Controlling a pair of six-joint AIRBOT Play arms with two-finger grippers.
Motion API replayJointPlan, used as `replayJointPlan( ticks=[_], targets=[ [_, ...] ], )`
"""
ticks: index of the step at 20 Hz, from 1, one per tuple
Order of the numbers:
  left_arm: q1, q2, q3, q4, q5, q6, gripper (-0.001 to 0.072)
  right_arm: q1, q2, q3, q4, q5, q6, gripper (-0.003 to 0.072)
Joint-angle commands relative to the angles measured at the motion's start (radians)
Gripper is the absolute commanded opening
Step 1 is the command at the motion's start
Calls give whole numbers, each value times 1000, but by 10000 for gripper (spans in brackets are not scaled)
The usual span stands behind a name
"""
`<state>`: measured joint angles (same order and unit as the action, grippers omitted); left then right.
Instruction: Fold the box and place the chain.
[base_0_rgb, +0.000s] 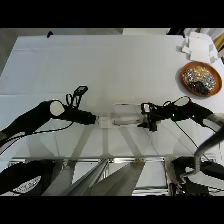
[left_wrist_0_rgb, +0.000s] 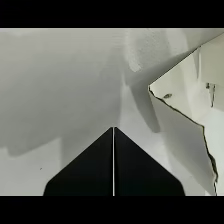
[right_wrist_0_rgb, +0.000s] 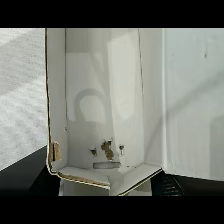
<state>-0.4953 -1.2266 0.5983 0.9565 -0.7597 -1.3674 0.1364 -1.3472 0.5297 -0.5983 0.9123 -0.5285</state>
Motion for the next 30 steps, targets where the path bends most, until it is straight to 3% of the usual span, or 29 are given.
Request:
replayJointPlan(
  ticks=[1,11,13,14,15,18,19,20,23,26,30],
  targets=[
    [-25,-54,-2,-87,13,26,6,0,1,0,0,0,0,371],
    [-101,-51,-2,-248,60,93,18,0,1,0,0,0,0,371],
    [-110,-40,10,-276,60,114,60,0,1,0,0,0,0,371],
    [-111,-34,20,-278,62,113,138,0,1,0,0,0,0,371],
    [-111,-28,30,-281,63,112,161,0,1,0,0,0,0,371],
    [-115,-25,59,-291,64,111,161,0,1,0,0,0,0,371],
    [-119,-24,64,-291,68,111,172,0,1,0,0,0,0,371],
    [-124,-24,69,-292,68,111,230,0,1,0,0,0,0,371],
    [-136,-24,82,-298,69,111,234,0,1,0,0,0,0,371],
    [-145,-24,86,-302,72,111,351,0,1,0,0,0,0,371],
    [-155,-24,86,-303,72,110,352,0,1,0,0,0,0,371]
  ],
)
